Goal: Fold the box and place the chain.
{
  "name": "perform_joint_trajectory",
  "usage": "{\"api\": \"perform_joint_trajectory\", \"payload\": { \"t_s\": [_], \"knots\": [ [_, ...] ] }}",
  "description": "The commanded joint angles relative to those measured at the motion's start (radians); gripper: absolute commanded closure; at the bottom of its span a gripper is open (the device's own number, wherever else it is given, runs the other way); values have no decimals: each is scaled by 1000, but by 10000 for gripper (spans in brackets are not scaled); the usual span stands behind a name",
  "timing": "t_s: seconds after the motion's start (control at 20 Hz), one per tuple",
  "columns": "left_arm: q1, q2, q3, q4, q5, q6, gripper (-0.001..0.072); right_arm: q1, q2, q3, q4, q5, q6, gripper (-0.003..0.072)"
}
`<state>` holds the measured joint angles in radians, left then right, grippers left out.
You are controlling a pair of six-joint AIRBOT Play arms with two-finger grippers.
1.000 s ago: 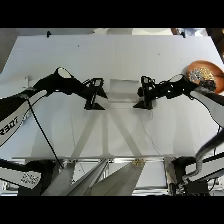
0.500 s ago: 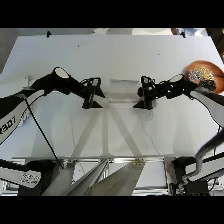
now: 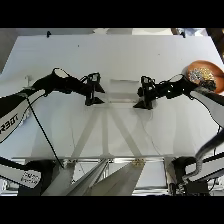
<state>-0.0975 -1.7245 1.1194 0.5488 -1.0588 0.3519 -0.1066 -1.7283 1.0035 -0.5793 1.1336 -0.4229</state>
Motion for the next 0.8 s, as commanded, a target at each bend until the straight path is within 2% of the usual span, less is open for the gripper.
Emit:
{"api": "perform_joint_trajectory", "payload": {
  "t_s": [0.0,0.05,0.35,0.4,0.45,0.5,0.75],
  "knots": [
    [-29,-7,0,14,-9,-1,182,-1,-1,0,0,0,0,170],
    [-33,-7,0,37,-16,-1,216,-1,-1,0,0,0,0,170],
    [-34,-7,0,65,-30,38,216,-1,-1,0,0,0,0,170],
    [-35,-7,0,61,-29,63,243,-1,-1,0,0,0,0,170],
    [-35,-7,0,49,-28,87,355,-1,0,0,0,0,0,170],
    [-35,-7,0,29,-25,110,435,-1,-1,0,0,0,0,170],
    [-42,-7,0,-58,11,145,427,0,-1,0,0,0,0,170]
  ]
}}
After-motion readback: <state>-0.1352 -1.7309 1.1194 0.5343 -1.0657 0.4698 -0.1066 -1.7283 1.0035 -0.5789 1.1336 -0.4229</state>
